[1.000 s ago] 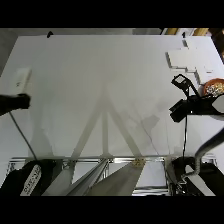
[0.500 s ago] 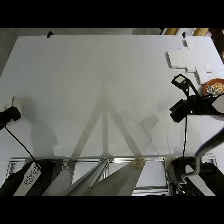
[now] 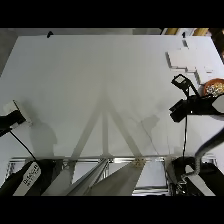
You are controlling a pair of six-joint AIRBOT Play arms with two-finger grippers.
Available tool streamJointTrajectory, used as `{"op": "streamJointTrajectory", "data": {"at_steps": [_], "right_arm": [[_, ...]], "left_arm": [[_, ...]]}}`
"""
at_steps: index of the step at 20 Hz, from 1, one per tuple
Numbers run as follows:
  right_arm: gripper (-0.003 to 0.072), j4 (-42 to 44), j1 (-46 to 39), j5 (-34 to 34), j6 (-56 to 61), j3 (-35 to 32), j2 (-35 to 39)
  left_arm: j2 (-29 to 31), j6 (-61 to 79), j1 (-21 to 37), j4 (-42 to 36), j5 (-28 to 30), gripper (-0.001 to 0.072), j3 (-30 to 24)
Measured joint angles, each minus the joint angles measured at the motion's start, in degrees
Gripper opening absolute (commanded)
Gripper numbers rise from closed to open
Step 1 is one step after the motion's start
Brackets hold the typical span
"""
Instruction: Fold the box and place the chain.
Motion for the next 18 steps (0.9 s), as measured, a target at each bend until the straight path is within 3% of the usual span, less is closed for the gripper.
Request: {"op": "streamJointTrajectory", "data": {"at_steps": [12,18], "right_arm": [[0.0019,0.0,0.0,0.0,0.0,0.0,0.02],[0.0019,0.02,0.0,0.0,0.0,0.0,0.0]], "left_arm": [[24.3,1.09,-1.53,-2.54,-5.57,0.0697,0.0],[29.16,2.4,-6.69,-2.75,-7.93,0.0697,0.0]]}}
